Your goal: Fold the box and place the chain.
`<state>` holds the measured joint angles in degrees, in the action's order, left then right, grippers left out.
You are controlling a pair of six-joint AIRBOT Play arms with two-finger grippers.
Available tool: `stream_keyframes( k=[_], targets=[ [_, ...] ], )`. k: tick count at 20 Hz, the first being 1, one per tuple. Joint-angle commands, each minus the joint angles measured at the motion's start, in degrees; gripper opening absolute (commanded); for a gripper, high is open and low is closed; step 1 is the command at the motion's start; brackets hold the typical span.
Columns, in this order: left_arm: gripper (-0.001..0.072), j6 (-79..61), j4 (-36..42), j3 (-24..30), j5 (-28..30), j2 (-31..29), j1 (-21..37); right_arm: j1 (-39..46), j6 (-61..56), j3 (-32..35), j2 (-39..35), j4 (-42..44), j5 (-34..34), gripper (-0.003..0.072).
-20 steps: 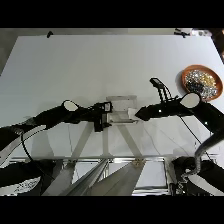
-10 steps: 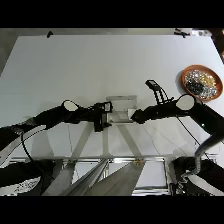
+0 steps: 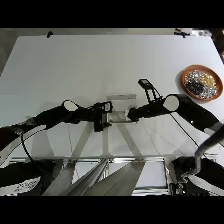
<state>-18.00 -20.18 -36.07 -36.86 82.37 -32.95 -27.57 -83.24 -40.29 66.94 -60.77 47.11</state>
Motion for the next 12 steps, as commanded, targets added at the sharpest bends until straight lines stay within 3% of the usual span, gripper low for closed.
stream_keyframes(
  k=[1, 5, 12],
  targets=[
    [0.0152, 0.0, 0.0, 0.0, 0.0, 0.0, 0.0, -2.6, -6.0, -2.3, 3.7, -5.4, 2.6, 0.0553],
    [0.0152, 0.0, 0.0, 0.0, 0.0, 0.0, 0.0, -4.5, -12.6, -4.4, 6.8, -9.8, 3.7, 0.0549],
    [0.0152, 0.0, 0.0, 0.0, 0.0, 0.0, 0.0, -4.8, -23.5, -5.9, 6.8, -16.7, 8.0, 0.0459]
  ],
)
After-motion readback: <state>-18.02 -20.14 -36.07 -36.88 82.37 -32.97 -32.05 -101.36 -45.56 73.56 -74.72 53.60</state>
